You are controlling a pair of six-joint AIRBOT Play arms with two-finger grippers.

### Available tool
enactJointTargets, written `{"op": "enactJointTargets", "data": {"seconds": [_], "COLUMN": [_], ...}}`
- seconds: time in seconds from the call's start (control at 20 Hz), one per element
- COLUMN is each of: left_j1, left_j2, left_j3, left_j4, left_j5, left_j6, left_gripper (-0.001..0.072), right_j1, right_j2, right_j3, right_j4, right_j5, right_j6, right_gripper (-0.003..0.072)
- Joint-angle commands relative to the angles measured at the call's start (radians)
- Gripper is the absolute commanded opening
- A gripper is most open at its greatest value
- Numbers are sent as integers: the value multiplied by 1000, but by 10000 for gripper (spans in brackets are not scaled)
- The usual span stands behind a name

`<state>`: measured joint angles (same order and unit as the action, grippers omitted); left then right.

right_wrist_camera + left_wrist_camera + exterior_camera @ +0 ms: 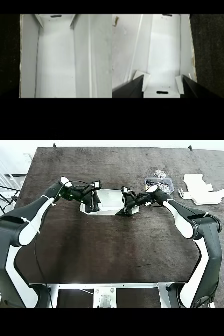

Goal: Fold the box and place the chain.

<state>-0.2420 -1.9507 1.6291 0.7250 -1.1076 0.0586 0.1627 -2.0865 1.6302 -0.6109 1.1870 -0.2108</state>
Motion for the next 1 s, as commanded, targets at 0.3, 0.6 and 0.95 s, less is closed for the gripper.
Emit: {"op": "enactJointTargets", "data": {"seconds": [0.3,0.6,0.95], "left_j1": [2,5,68], "left_j2": [1,1,13], "left_j3": [0,0,27], "left_j4": [9,70,49], "left_j5": [18,6,-74], "left_j6": [-9,-59,-145], "left_gripper": [361,347,19], "right_j1": [0,0,0], "right_j2": [-1,-1,-1], "right_j3": [0,0,0], "right_j4": [0,0,0], "right_j5": [0,0,0], "right_j6": [1,0,1], "right_gripper": [506,506,505]}}
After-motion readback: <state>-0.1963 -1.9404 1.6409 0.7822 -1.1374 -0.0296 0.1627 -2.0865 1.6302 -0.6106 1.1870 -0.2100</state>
